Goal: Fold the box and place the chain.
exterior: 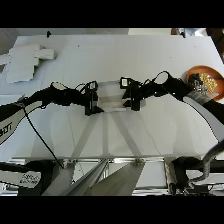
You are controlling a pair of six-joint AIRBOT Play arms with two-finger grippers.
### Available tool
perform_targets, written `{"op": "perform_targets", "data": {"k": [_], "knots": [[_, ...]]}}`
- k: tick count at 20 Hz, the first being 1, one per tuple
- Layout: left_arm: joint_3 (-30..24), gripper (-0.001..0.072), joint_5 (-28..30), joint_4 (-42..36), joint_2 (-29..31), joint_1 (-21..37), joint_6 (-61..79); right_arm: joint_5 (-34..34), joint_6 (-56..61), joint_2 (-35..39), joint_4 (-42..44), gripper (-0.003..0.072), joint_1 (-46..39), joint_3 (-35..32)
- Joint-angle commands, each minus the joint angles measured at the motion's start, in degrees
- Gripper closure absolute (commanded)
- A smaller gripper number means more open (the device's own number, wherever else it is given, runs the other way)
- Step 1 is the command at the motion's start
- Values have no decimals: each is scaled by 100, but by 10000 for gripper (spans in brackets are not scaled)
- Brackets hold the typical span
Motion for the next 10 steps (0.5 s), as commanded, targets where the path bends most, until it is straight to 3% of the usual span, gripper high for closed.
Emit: {"op": "perform_targets", "data": {"k": [1, 2, 6, 10], "knots": [[2, 144, -13, 7, 4, 0, 11, 15, 17, 22, 0, 601, -2, 0], [2, 144, -13, 7, 4, 0, 11, 68, 17, 33, 0, 667, -2, 0], [2, 144, -13, 7, 4, 0, 11, 223, 20, 212, -13, 667, -2, 0], [2, 144, -13, 7, 4, 0, 11, 387, 463, 855, -44, 667, -17, 0]]}}
